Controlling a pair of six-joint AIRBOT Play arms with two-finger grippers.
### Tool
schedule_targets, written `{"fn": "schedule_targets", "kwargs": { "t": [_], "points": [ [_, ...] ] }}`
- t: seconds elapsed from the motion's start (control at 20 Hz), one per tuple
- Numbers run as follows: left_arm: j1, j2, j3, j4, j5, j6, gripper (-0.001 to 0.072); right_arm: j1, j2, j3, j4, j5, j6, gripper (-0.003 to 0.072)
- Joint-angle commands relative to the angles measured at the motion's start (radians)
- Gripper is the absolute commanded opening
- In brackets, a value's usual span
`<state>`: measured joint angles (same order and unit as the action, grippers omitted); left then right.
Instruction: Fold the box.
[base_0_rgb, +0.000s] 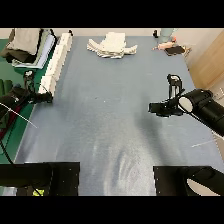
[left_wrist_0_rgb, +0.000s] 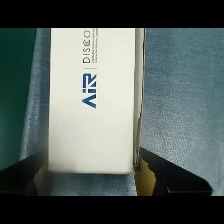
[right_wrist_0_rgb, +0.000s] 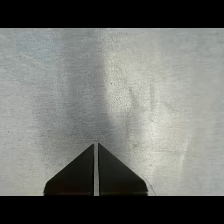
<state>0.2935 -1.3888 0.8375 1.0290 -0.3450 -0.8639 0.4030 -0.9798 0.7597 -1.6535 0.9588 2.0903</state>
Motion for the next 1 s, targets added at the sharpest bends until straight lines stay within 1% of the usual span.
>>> {"fn": "schedule_targets", "kwargs": {
  "t": [0.0,0.2,0.3,0.4,0.45,0.5,0.55,0.6,0.65,0.7,0.75,0.85,0.95],
  "points": [
    [0.011,0.023,0.001,0.031,-0.068,0.0,0.0702,0.0,0.0,-0.001,0.005,0.001,0.0,0.0047],
    [0.108,0.142,0.003,0.124,-0.344,-0.033,0.0701,0.0,0.0,-0.001,0.005,0.001,0.0,0.0046],
    [0.158,0.211,0.003,0.124,-0.485,-0.063,0.0701,0.0,0.0,-0.001,0.009,0.001,-0.002,0.0046],
    [0.176,0.272,0.003,0.124,-0.583,-0.076,0.0689,0.0,-0.001,-0.001,0.021,0.001,-0.018,0.0047],
    [0.174,0.297,0.003,0.118,-0.632,-0.101,0.0452,0.0,-0.001,-0.001,0.029,0.001,-0.038,0.0047],
    [0.166,0.326,0.003,0.092,-0.704,-0.118,0.0029,0.0,-0.001,-0.001,0.042,0.0,-0.059,0.0043],
    [0.147,0.349,0.003,0.052,-0.754,-0.114,0.0014,0.0,-0.001,0.0,0.056,-0.002,-0.077,0.0041],
    [0.111,0.369,0.003,0.007,-0.785,-0.113,0.0013,0.0,-0.004,0.0,0.075,-0.019,-0.101,0.0021],
    [0.046,0.394,0.003,-0.028,-0.791,-0.113,0.0012,0.0,-0.015,0.008,0.093,-0.04,-0.13,0.0004],
    [-0.041,0.418,0.004,-0.04,-0.769,-0.114,0.0011,0.0,-0.038,0.03,0.109,-0.05,-0.158,0.0004],
    [-0.156,0.435,0.014,-0.037,-0.731,-0.135,0.0011,0.0,-0.073,0.065,0.126,-0.05,-0.176,0.0004],
    [-0.374,0.431,0.045,-0.007,-0.631,-0.233,0.0011,0.0,-0.166,0.156,0.176,-0.046,-0.223,0.0004],
    [-0.536,0.388,0.081,0.028,-0.536,-0.332,0.0012,0.0,-0.262,0.25,0.258,-0.036,-0.279,0.0004]
  ]
}}
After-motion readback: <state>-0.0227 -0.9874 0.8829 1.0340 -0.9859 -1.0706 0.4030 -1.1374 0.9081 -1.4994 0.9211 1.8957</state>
